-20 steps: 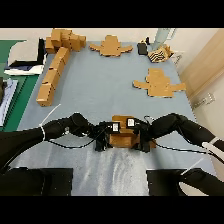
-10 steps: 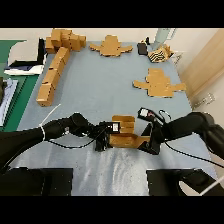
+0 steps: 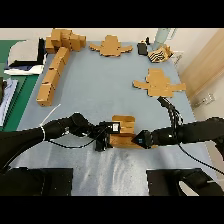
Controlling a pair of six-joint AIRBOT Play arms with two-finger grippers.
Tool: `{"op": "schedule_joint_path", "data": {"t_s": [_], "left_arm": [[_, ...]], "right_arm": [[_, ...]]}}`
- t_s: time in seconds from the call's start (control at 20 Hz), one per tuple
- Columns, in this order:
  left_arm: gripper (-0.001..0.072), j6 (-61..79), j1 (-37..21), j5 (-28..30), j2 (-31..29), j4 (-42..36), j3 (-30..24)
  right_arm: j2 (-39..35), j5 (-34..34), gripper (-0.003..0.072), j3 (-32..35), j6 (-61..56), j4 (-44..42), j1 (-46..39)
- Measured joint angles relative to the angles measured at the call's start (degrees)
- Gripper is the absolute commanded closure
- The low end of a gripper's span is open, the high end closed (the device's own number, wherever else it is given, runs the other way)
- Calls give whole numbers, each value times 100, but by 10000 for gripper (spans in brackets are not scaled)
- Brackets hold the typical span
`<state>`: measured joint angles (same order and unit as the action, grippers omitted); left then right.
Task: Fold the box.
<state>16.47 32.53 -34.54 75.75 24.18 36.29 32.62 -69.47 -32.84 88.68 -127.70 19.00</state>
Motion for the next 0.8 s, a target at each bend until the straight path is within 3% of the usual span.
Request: {"op": "schedule_joint_path", "data": {"t_s": [0.05,0.15,0.25,0.35,0.45,0.8], "left_arm": [[211,0,0,2,0,2,0],[211,0,0,2,0,2,0],[211,0,0,2,0,2,0],[211,0,0,2,0,2,0],[211,0,0,0,0,2,2],[211,-2,0,-2,-2,2,2]], "right_arm": [[79,50,91,2,-238,4,0],[341,173,126,15,-546,35,0],[748,361,427,20,-640,-155,0],[1113,597,428,-11,-461,-514,4],[1421,962,537,-81,-304,-737,4],[2887,1814,529,-693,439,-1001,4]]}}
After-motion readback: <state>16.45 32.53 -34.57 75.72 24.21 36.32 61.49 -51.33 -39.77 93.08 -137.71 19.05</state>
